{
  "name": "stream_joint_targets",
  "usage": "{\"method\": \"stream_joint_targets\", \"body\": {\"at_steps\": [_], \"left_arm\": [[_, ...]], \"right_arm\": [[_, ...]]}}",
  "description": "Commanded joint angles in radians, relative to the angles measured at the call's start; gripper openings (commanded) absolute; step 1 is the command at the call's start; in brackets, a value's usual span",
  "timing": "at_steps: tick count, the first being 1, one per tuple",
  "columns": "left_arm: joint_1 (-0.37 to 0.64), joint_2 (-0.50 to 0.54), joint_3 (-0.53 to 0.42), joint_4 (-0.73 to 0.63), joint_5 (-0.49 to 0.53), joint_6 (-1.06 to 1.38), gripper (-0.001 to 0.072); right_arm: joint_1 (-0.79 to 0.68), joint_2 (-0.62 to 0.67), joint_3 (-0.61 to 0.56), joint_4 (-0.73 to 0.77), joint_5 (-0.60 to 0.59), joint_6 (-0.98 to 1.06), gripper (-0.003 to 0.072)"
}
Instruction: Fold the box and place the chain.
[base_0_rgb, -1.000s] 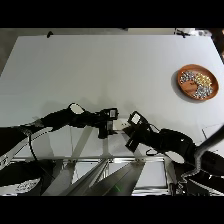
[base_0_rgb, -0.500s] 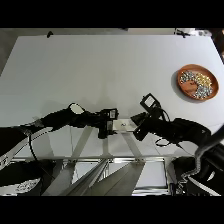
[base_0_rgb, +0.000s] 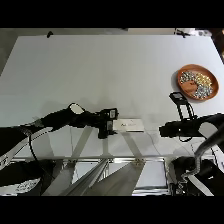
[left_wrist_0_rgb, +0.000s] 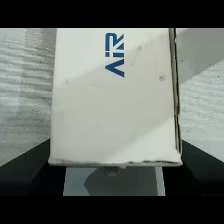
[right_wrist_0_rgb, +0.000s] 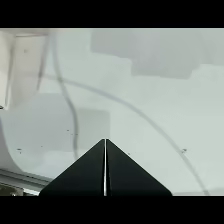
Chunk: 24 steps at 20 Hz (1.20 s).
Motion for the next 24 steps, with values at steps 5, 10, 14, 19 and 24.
{"method": "stream_joint_targets", "body": {"at_steps": [5,10,14,19,24], "left_arm": [[0.076,0.129,0.001,-0.027,0.04,-0.155,0.0005],[0.294,0.371,0.001,0.117,0.233,-0.369,0.0005],[0.56,0.467,0.001,0.415,0.244,-0.75,0.0005],[0.844,0.442,-0.022,0.764,0.194,-1.096,0.0005],[0.922,0.365,-0.054,0.904,0.097,-1.151,0.0005]], "right_arm": [[-0.035,0.0,0.002,0.042,-0.073,0.025,0.0016],[-0.035,0.0,0.002,0.037,-0.075,0.024,0.0016],[-0.035,0.0,0.002,0.029,-0.076,0.02,0.0016],[-0.035,0.0,0.002,0.028,-0.099,0.02,0.0016],[-0.035,0.0,0.002,0.028,-0.108,0.02,0.0016]]}}
